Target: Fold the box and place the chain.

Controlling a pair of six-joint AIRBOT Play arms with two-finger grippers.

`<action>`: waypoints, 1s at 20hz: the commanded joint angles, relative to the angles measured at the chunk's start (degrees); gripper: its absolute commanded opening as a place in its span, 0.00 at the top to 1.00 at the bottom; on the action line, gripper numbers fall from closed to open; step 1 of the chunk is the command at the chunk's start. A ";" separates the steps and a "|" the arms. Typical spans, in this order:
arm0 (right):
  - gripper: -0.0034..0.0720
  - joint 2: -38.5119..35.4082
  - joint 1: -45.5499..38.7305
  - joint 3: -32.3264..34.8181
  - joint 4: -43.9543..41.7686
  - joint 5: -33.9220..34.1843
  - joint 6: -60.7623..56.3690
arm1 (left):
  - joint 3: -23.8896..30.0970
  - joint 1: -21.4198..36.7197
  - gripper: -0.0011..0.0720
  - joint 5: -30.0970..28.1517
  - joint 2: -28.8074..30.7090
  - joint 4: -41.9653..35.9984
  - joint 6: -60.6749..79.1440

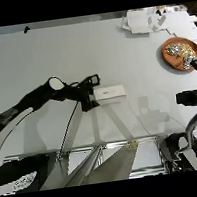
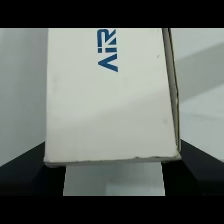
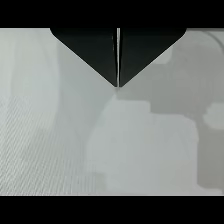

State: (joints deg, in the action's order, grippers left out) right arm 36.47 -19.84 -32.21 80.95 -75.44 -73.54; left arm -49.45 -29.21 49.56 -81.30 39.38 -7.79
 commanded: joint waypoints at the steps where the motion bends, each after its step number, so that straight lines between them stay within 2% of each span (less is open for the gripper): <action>1: 0.93 -0.04 -0.04 0.02 -0.22 1.31 -0.04 | -0.09 7.17 0.98 -1.40 10.58 10.34 -19.67; 4: 0.93 -0.04 -0.04 0.02 -0.20 1.29 -0.04 | 0.07 17.57 0.99 -1.14 18.53 17.33 -30.91; 7: 0.93 -0.04 -0.04 0.02 -0.20 1.31 -0.04 | 1.62 28.50 0.99 -1.31 23.85 23.37 -39.08; 10: 0.93 -0.04 -0.04 0.02 -0.22 1.31 -0.04 | 6.67 39.60 0.99 -1.75 26.64 24.81 -43.25; 13: 0.93 -0.04 -0.04 0.02 -0.22 1.31 -0.04 | 13.00 48.15 0.99 -3.58 26.82 24.79 -46.36; 15: 0.93 -0.04 -0.04 0.02 -0.20 1.33 -0.04 | 16.37 51.01 0.98 -6.40 26.82 26.01 -48.50; 17: 0.93 -0.04 -0.04 0.02 -0.22 1.31 -0.04 | 18.18 51.80 0.98 -7.78 26.80 31.98 -52.96; 20: 0.93 -0.04 -0.04 0.00 -0.20 1.31 -0.04 | 19.52 51.80 0.97 -7.04 26.77 38.47 -56.96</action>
State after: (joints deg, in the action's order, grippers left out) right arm 36.47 -19.84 -32.21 80.73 -74.13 -73.58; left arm -32.03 21.15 43.16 -54.65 71.22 -59.68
